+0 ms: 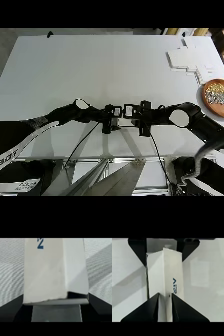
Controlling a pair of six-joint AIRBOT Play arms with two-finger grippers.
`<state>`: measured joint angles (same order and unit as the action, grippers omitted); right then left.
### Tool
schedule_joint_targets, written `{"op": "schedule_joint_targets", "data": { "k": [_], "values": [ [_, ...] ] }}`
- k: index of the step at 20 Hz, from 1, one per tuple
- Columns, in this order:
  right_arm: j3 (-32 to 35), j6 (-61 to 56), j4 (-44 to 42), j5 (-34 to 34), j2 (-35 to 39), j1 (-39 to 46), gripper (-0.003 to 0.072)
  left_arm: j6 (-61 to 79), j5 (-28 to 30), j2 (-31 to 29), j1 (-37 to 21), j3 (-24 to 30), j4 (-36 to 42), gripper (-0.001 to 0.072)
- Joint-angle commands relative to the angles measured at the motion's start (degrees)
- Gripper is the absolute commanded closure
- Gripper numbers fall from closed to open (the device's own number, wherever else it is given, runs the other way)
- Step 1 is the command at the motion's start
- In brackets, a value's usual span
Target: Fold the box and place the chain.
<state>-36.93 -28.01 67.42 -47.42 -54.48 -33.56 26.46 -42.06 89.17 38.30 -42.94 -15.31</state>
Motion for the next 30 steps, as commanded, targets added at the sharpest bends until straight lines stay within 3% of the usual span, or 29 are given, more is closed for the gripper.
{"op": "schedule_joint_targets", "data": {
  "k": [1,7,10,12,15,20,22,25,30],
  "values": [
    [0.0,0.0,1.5,0.3,-0.4,-0.1,0.0577,0.1,-0.2,0.0,0.0,0.0,-0.1,0.0399],
    [0.0,0.0,-0.8,0.3,-2.6,-0.1,0.0574,0.1,-0.2,0.0,0.0,0.0,-0.1,0.0399],
    [0.0,0.0,-2.2,-1.5,-3.0,-0.1,0.0478,0.1,-0.2,0.0,0.0,0.0,-0.1,0.0399],
    [0.0,0.1,-3.0,-4.6,-3.0,-0.1,0.0476,0.1,-0.2,0.0,0.0,0.0,-0.1,0.0399],
    [0.0,2.7,-5.0,-8.3,-2.7,-0.1,0.0385,0.1,-0.2,0.0,0.0,0.0,-0.1,0.0399],
    [0.0,3.0,-6.6,-8.1,0.7,0.0,0.0381,0.1,-0.2,0.0,0.0,0.0,-0.1,0.0399],
    [0.0,3.0,-6.6,-7.5,2.2,0.0,0.0395,0.1,-0.2,0.0,0.0,0.0,-0.1,0.0399],
    [0.0,3.0,-6.4,-5.1,2.4,0.0,0.0669,0.1,-0.2,0.0,0.0,0.0,-0.1,0.0399],
    [0.0,2.7,-6.1,0.0,2.2,0.0,0.0670,0.1,-0.2,0.0,0.0,0.0,-0.1,0.0399]
  ]
}}
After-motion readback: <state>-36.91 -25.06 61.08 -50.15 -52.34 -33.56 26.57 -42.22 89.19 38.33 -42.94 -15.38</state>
